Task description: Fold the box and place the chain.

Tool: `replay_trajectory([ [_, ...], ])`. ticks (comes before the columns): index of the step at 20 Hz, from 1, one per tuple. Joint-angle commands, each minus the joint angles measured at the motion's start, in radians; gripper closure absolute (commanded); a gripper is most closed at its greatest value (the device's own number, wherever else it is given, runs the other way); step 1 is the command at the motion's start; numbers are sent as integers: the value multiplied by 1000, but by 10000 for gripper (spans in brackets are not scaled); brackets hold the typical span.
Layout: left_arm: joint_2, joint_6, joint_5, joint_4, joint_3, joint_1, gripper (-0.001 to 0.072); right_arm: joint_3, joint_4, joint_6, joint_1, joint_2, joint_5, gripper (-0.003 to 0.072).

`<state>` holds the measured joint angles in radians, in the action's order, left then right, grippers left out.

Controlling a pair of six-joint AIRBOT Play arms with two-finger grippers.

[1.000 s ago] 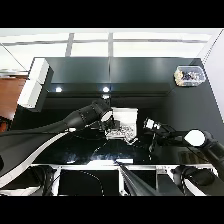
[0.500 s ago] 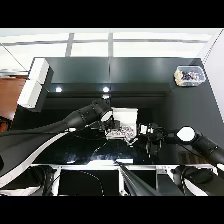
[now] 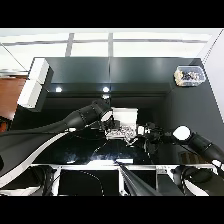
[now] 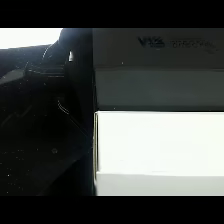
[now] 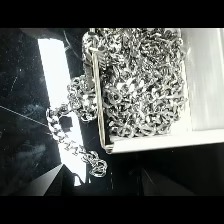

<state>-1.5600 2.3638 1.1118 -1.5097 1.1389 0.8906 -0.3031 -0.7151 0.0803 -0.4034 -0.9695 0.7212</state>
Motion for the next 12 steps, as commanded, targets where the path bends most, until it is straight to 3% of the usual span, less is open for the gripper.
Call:
replay_trajectory([
  [1,-1,0,0,0,0,0,679,0,0,7,-4,-6,-8,152],
  [3,-1,0,0,0,0,0,679,0,0,7,-4,-8,-4,469],
  [5,-1,0,1,0,0,0,679,-1,0,7,-4,-7,5,495],
  [6,-1,0,1,0,0,0,679,-4,0,6,-4,-7,28,643],
  [9,-1,0,1,0,0,0,679,-22,-8,-37,-3,5,99,639],
  [12,-1,0,1,0,0,0,680,-58,-116,-254,-3,57,126,639],
])
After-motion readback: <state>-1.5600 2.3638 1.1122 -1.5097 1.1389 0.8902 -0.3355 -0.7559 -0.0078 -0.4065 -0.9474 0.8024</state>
